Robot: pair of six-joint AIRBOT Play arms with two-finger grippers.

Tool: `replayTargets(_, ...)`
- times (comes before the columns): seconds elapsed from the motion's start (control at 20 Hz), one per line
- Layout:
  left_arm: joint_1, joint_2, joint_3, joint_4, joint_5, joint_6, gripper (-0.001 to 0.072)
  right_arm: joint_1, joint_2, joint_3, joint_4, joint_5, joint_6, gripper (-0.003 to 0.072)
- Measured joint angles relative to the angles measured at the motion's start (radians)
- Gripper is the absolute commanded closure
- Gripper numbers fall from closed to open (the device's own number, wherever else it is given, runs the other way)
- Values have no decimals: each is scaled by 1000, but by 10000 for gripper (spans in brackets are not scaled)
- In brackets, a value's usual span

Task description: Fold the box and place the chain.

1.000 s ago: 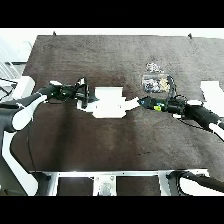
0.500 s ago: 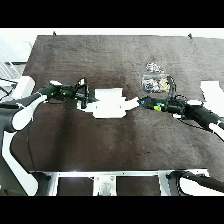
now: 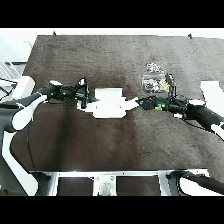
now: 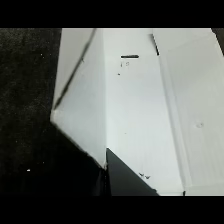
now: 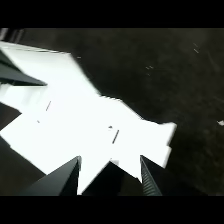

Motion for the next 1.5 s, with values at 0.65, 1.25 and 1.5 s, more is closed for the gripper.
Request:
replayTargets(0.65, 0, 0, 0, 1, 4, 0, 689, 296, 34, -1, -343, -134, -462, -16)
replayTargets(1.25, 0, 0, 0, 1, 4, 0, 689, 401, -168, 91, -396, -305, -505, -16)
replayTargets(1.5, 0, 0, 0, 1, 4, 0, 689, 391, -193, 172, -396, -343, -489, -15)
